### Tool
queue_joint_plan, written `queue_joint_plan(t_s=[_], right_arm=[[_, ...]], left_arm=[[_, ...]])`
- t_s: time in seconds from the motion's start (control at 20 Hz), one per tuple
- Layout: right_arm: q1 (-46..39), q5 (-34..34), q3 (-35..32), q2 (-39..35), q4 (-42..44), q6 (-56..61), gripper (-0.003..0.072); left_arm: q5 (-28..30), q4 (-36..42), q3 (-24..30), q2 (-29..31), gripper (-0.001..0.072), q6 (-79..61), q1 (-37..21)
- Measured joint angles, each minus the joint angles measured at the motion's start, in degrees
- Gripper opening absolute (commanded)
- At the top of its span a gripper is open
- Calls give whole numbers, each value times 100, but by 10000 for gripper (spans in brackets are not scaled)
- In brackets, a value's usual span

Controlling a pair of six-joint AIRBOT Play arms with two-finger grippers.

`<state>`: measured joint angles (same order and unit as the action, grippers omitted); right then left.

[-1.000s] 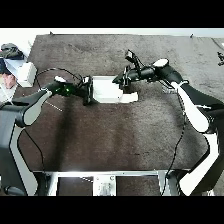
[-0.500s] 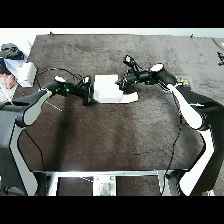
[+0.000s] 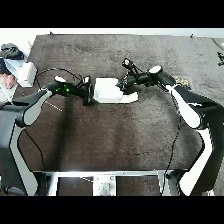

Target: Fold the box and place the chain.

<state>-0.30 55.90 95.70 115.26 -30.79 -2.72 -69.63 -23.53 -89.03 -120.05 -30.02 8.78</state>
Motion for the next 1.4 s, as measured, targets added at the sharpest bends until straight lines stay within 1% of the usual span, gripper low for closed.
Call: queue_joint_plan(t_s=[0.2, 0.3, 0.35, 0.4, 0.45, 0.55, 0.75, 0.95, 1.2, 1.25, 1.3, 1.4], right_arm=[[-11, 22, -2, -315, -35, -2, 256], [-24, 98, -2, -538, -223, 9, 257], [-31, 116, -2, -643, -334, 42, 278], [-42, 225, -2, -750, -496, 96, 545], [-44, 358, -2, -837, -669, 142, 656], [-37, 774, -2, -964, -1115, 293, 660], [-42, 1075, -116, -1051, -1768, 431, 658], [-24, 1095, -400, -1075, -1976, 52, 650], [118, 699, -737, -1080, -2065, -293, 646], [155, 608, -765, -1078, -2070, -326, 558], [197, 535, -787, -1073, -2072, -337, 535], [280, 457, -815, -1040, -2074, -382, 534]], left_arm=[[0, -4, 0, 2, 277, -4, 0], [2, -2, 0, 0, 277, -4, 0], [2, -2, 0, 0, 277, -4, 0], [2, -2, 0, 0, 277, -4, 0], [2, -2, 0, 0, 277, -2, 0], [2, -2, 0, 2, 277, -2, 0], [2, 0, 0, 2, 277, -2, 0], [2, 0, 0, 2, 277, -2, 0], [4, 0, 0, 2, 277, -2, 0], [4, 0, 0, 2, 277, -2, 0], [4, 0, 0, 2, 277, -2, 0], [4, 0, 0, 0, 277, -2, 0]])
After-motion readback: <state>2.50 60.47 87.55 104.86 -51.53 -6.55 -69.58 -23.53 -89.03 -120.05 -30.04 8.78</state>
